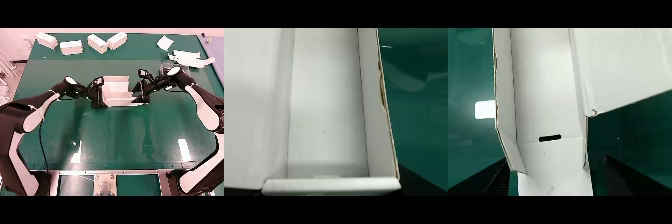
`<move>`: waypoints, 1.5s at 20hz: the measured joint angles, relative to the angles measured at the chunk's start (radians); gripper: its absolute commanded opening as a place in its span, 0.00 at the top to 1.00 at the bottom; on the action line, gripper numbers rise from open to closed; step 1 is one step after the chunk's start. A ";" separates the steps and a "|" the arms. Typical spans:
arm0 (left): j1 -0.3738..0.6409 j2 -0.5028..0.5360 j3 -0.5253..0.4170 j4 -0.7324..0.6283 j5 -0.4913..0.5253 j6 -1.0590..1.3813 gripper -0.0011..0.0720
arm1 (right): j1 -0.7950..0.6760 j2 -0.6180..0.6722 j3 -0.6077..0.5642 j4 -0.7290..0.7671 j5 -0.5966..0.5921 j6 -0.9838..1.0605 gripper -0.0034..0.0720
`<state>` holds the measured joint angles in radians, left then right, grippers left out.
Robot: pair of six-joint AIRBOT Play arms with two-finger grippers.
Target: Fold the box and place the chain.
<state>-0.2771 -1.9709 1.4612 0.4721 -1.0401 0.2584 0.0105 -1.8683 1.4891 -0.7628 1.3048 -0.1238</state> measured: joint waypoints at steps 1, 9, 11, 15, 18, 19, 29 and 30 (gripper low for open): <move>0.000 0.000 0.000 0.000 0.000 0.000 0.34 | 0.000 0.000 0.004 0.001 0.000 -0.003 0.23; 0.000 0.000 0.000 -0.001 -0.001 0.000 0.34 | 0.003 0.000 0.013 0.022 0.025 -0.012 0.57; 0.000 0.000 0.000 -0.001 -0.003 0.001 0.34 | 0.010 0.000 0.013 0.033 0.030 -0.014 0.58; 0.000 0.000 0.000 0.000 -0.003 0.002 0.34 | 0.028 -0.003 0.003 0.056 0.042 -0.015 0.61; 0.000 0.000 0.000 0.000 -0.003 0.002 0.34 | 0.035 -0.009 -0.008 0.068 0.047 -0.016 0.61; 0.000 0.000 0.000 0.000 -0.003 0.002 0.34 | 0.037 -0.012 -0.010 0.069 0.047 -0.017 0.61; 0.000 0.000 0.000 -0.003 -0.004 0.000 0.34 | 0.050 -0.049 -0.015 0.129 0.027 -0.087 0.12; 0.000 0.000 0.000 -0.003 -0.005 0.000 0.34 | 0.050 -0.051 -0.016 0.137 0.027 -0.097 0.06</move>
